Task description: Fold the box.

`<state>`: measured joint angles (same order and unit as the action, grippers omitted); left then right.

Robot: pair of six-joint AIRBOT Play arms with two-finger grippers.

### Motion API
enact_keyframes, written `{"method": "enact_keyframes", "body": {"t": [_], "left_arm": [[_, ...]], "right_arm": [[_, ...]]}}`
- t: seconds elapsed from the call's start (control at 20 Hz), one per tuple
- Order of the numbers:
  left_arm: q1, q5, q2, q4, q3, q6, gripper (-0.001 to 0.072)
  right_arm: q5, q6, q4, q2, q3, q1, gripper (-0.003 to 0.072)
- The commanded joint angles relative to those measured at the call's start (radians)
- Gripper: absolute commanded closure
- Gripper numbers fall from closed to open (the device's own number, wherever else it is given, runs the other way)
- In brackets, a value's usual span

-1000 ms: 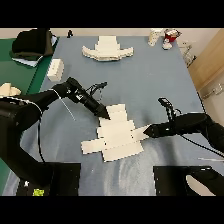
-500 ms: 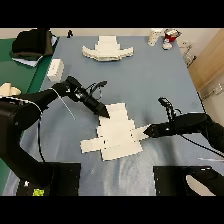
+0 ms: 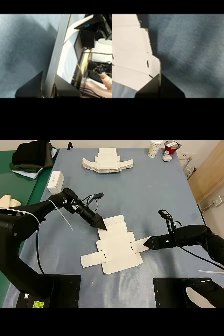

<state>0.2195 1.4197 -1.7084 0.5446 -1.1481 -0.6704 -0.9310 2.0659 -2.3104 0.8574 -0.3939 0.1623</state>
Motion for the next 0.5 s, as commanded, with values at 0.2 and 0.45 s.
{"method": "enact_keyframes", "body": {"t": [0.2,0.45], "left_arm": [[0.005,-0.005,0.0,-0.006,0.005,-0.022,0.028],[0.037,-0.028,0.0,-0.006,0.006,-0.022,0.0281]], "right_arm": [[0.008,-0.006,0.002,0.0,0.0,0.0,0.0683],[0.009,-0.006,0.002,0.0,0.0,0.0,0.0683]]}}
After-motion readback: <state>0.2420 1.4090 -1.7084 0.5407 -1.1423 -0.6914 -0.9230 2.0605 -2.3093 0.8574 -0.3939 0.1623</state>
